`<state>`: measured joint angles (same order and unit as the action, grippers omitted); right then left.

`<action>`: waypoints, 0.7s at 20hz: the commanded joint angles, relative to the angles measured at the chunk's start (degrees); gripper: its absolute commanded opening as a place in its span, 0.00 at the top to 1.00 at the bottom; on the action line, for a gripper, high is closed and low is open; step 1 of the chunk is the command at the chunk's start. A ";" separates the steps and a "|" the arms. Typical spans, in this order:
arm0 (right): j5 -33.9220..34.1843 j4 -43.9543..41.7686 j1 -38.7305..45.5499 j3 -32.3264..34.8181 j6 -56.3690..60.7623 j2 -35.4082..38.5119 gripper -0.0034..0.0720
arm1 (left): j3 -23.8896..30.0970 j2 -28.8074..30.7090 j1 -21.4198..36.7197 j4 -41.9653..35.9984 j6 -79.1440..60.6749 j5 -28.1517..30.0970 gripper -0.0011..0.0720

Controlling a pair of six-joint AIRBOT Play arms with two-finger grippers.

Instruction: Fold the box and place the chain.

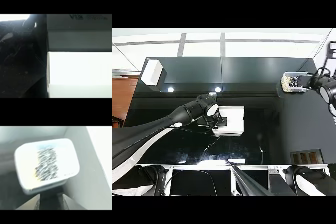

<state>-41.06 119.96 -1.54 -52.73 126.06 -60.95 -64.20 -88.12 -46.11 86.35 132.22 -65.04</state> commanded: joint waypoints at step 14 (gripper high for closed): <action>-4.94 -40.48 15.04 -32.06 -36.00 -40.74 0.19 | -0.04 -0.04 0.15 0.17 -0.02 0.20 0.95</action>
<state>-45.52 79.81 13.32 -82.65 92.71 -98.35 -64.20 -88.12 -45.98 86.48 132.22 -64.95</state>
